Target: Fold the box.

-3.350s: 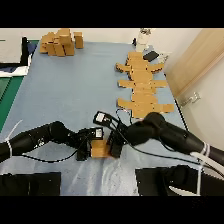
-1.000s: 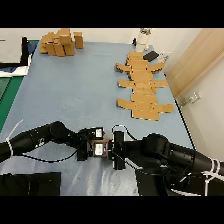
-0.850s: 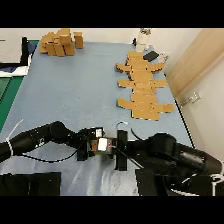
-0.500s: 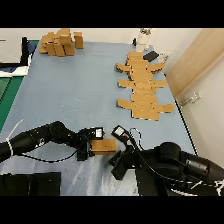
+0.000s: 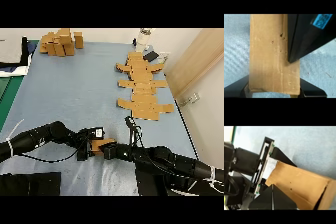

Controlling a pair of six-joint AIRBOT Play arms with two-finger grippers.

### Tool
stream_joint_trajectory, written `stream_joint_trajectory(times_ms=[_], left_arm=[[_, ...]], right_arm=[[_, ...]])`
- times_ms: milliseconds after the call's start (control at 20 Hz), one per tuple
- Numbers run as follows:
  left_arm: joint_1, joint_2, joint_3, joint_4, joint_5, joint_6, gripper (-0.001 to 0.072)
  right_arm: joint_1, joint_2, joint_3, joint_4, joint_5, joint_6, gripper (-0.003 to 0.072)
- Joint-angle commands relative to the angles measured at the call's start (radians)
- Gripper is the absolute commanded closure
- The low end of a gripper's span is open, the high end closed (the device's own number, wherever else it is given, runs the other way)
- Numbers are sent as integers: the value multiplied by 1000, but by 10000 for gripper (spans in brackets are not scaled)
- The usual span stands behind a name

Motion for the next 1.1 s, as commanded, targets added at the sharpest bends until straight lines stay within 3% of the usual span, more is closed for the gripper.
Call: stream_joint_trajectory(times_ms=[0, 400, 1050], left_arm=[[0, 0, 1, 0, 0, 0, 335], [0, 0, 1, 0, 0, 0, 335], [0, 0, 1, 0, 0, 0, 335]], right_arm=[[3, -11, -4, 8, 1, 26, 684], [4, -119, -4, 7, -5, 37, 684], [4, -141, -3, -5, 14, 37, 685]])
